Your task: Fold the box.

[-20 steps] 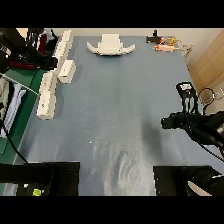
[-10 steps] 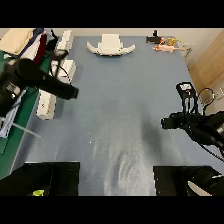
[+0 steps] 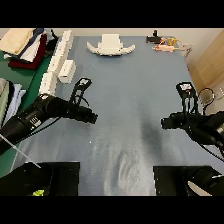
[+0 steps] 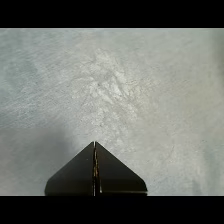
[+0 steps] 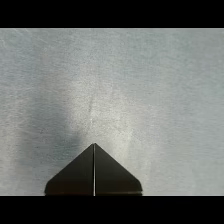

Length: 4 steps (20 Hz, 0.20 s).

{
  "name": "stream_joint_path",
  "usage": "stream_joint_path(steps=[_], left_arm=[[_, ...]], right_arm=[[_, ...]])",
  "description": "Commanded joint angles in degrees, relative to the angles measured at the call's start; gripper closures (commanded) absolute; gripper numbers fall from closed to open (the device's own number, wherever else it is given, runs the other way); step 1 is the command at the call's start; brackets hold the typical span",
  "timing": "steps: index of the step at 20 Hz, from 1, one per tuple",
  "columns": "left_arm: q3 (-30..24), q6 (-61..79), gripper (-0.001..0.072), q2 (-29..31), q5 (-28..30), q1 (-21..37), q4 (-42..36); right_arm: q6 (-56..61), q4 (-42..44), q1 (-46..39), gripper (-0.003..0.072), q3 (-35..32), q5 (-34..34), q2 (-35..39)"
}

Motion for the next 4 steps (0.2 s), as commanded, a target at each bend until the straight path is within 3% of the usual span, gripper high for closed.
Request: stream_joint_path(steps=[1,4], left_arm=[[-1.1,-1.0,0.0694,0.2,2.3,-1.1,0.1],[-1.1,-1.0,0.0694,0.2,2.3,-1.0,0.1]], right_arm=[[0.0,0.0,0.0,0.0683,0.0,0.0,0.0],[0.0,0.0,0.0,0.0683,0.0,0.0,0.0]])
